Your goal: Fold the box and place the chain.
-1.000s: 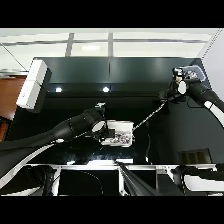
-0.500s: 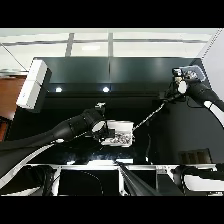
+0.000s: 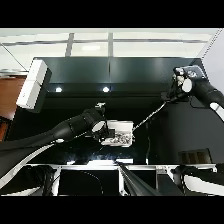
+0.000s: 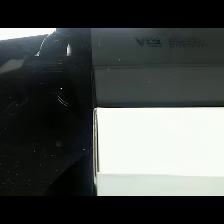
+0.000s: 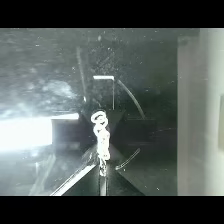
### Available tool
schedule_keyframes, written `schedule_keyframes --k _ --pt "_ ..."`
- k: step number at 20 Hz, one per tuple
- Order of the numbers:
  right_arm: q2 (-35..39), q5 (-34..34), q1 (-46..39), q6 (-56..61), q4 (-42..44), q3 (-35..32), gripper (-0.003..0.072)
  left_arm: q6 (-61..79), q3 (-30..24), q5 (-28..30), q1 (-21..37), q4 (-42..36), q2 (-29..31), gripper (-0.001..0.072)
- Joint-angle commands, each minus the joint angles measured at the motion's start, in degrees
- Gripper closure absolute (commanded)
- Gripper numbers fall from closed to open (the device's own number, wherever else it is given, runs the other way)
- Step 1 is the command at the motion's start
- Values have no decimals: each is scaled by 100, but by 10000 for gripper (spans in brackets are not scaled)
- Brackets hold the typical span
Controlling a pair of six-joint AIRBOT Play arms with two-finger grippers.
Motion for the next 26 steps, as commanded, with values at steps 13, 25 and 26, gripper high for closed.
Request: schedule_keyframes --k 13,25,26 --pt "3029 1917 1189 -935 586 -125 643 4 2 4 0 4 -2 678" --pt "1838 -1084 -31 -59 221 -1641 75 4 2 2 0 2 -2 678" --pt "1620 -1134 -35 -42 223 -1530 76 4 2 2 0 2 -2 678"
